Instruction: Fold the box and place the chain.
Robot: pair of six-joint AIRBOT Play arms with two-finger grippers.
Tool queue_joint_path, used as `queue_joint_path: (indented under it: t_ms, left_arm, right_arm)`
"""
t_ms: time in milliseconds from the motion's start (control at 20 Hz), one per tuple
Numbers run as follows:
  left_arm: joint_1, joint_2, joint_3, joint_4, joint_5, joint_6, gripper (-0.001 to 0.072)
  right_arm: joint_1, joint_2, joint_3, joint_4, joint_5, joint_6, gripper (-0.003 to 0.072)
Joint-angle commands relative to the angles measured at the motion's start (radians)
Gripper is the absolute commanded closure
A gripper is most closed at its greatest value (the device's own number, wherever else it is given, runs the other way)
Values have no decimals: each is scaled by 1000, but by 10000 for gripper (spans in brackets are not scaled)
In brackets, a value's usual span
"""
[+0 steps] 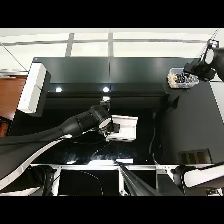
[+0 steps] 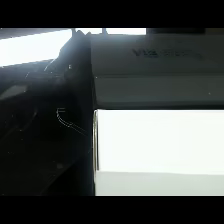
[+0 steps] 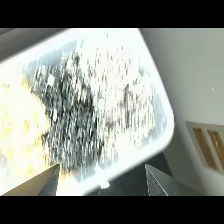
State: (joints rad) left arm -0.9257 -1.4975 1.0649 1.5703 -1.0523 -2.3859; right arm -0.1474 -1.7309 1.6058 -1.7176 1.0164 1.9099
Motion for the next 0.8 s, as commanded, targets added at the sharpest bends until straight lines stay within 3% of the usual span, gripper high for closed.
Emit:
queue_joint_path:
  t_ms: [0, 350, 450, 700, 750]
  left_arm:
    - [0, 0, 0, -2, 5, -4, 680]
    - [9, 0, 0, -11, 5, -4, 680]
    - [11, 0, 0, -11, 5, -4, 680]
    - [11, 0, 0, -11, 5, -4, 680]
    - [11, 0, 0, -12, 2, -4, 680]
  right_arm:
    - [-24, -169, 190, 5, 56, 28, 69]
    - [-43, -287, 265, 13, 70, 90, 78]
    - [-49, -302, 265, 19, 72, 108, 205]
    - [-67, -307, 266, 20, 79, 136, 205]
    - [-72, -306, 266, 40, 82, 131, 355]
